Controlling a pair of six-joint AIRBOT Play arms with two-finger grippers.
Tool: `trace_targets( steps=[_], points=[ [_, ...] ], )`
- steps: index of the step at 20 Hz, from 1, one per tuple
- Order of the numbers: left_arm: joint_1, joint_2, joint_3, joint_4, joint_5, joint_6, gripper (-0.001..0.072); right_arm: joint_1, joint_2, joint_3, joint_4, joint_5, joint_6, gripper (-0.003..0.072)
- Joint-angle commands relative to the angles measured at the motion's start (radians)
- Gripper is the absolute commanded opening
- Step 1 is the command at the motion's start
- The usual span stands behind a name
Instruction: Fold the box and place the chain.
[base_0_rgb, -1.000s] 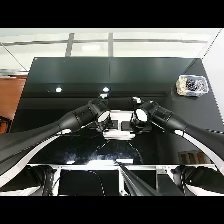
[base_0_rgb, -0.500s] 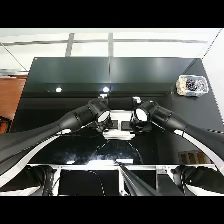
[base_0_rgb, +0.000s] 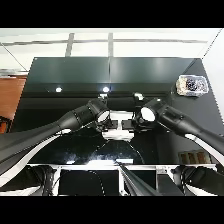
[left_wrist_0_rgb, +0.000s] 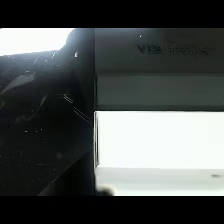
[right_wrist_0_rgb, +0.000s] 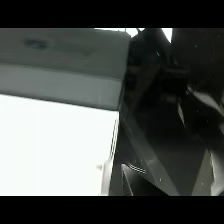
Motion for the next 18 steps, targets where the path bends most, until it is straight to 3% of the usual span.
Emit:
trace_targets(
  steps=[1, 4, 7, 8, 10, 13, 14, 15, 18],
  points=[
    [0.001, 0.0, 0.0, -0.001, 0.002, -0.001, 0.0026, -0.001, 0.127, 0.001, -0.04, 0.069, -0.078, 0.0284],
    [0.001, 0.0, 0.0, -0.001, 0.0, -0.001, 0.0026, -0.065, 0.291, 0.001, -0.196, 0.183, -0.118, 0.0284],
    [0.001, 0.0, 0.0, -0.001, -0.001, -0.001, 0.0026, -0.196, 0.4, 0.0, -0.537, 0.241, -0.135, 0.0284],
    [0.001, 0.0, 0.0, -0.001, -0.001, -0.001, 0.0026, -0.255, 0.406, -0.001, -0.674, 0.226, -0.135, 0.0284],
    [0.001, 0.0, 0.0, 0.0, 0.0, -0.001, 0.0026, -0.391, 0.405, -0.025, -0.808, 0.063, -0.134, 0.0284],
    [0.001, 0.0, 0.0, 0.0, -0.002, -0.001, 0.0026, -0.624, 0.383, -0.099, -0.79, -0.322, -0.021, 0.0285],
    [0.001, 0.0, 0.0, 0.0, -0.002, -0.001, 0.0026, -0.693, 0.348, -0.106, -0.768, -0.38, 0.09, 0.0418],
    [0.001, 0.0, 0.0, 0.0, -0.002, -0.001, 0.0026, -0.761, 0.298, -0.106, -0.678, -0.433, 0.146, 0.072],
    [0.001, 0.0, 0.0, 0.001, -0.001, -0.001, 0.0026, -0.922, 0.125, -0.061, -0.121, -0.56, -0.14, 0.072]
  ],
)
